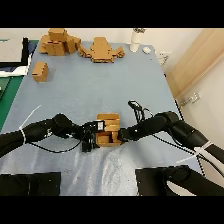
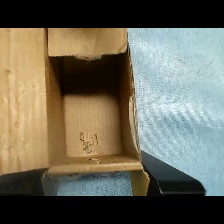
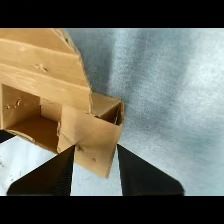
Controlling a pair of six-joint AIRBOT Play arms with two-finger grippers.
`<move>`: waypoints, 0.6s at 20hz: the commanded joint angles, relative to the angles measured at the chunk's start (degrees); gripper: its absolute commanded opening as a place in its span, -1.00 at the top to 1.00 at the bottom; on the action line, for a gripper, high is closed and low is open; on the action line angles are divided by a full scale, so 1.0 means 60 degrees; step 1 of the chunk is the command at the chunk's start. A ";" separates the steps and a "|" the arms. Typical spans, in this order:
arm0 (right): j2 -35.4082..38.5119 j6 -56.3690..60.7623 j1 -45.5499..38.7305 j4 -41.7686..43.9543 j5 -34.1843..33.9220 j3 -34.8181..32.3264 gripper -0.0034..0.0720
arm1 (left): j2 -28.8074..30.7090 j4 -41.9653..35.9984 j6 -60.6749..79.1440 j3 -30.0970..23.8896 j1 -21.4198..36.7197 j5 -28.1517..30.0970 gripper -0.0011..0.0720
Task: Fold the box.
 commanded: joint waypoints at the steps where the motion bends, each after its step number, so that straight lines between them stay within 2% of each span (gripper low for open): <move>1: -0.0404 0.2339 0.1173 -0.2157 0.0171 0.0543 -0.23 | -0.0004 0.0004 0.0004 0.0011 0.0000 0.0004 -0.08; 7: -0.1453 0.5198 0.2728 -0.4473 -0.0718 0.1035 -0.21 | -0.0004 0.0004 0.0004 0.0011 0.0000 0.0004 -0.08; 12: -0.2171 0.6302 0.3399 -0.4838 -0.1577 0.1708 -0.21 | -0.0004 0.0004 0.0004 0.0011 0.0000 0.0004 -0.08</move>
